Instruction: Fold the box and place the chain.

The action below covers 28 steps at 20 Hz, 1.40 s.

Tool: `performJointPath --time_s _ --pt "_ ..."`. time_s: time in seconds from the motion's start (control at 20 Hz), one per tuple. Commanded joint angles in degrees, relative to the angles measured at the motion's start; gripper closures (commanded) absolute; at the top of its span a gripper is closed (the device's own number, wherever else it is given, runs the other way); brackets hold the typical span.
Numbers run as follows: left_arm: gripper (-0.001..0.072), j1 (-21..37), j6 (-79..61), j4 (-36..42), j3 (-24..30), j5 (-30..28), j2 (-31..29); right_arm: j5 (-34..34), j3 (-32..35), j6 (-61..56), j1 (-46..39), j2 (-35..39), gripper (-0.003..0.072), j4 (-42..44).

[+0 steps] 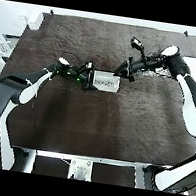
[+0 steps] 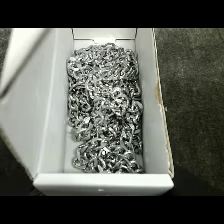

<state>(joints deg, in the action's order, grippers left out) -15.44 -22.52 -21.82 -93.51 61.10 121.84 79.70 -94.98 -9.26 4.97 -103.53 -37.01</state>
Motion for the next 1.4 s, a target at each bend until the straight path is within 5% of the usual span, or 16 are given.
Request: performJointPath --time_s 0.0,0.25,0.6,0.85,1.35 --pt "0.0238 0.0 0.0 0.0 0.0 0.0 0.0 -8.1 3.1 2.7 -0.2 0.5 0.0486 -0.1" --pt "0.0238 0.0 0.0 0.0 0.0 0.0 0.0 1.3 3.1 4.9 -0.4 4.8 0.0484 8.2" --pt "0.0238 0.0 0.0 0.0 0.0 0.0 0.0 -13.6 3.1 6.9 -1.9 4.8 0.0497 8.4" --pt "0.0238 0.0 0.0 0.0 0.0 0.0 0.0 -14.5 3.1 6.7 -1.8 -0.7 0.0509 8.2" --pt "0.0238 0.0 0.0 0.0 0.0 0.0 0.0 0.2 3.1 3.2 -0.3 -1.6 0.0527 6.3"
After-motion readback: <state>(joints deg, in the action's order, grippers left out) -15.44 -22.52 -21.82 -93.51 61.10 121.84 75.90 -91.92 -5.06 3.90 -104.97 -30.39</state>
